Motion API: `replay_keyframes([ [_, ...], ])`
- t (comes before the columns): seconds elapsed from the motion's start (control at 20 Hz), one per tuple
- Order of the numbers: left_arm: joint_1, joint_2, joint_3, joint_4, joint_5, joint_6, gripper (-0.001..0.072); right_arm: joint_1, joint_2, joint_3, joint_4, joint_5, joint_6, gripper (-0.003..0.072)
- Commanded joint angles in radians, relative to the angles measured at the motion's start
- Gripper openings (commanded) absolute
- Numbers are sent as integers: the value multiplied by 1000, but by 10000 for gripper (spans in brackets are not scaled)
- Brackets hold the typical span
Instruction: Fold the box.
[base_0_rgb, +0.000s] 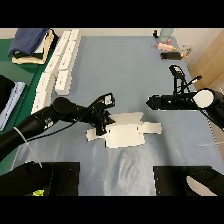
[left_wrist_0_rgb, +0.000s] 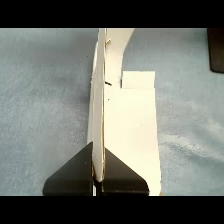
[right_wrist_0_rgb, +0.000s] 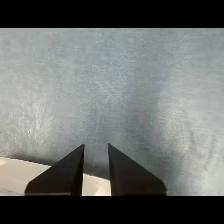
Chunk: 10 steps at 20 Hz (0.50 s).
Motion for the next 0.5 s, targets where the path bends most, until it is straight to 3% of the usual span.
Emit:
replay_keyframes([
  [0.0,-59,23,-76,-10,120,45,13,0,-11,2,-2,-14,3,217],
  [0.45,-61,-41,-71,-34,126,87,15,0,-11,2,5,-14,3,217],
])
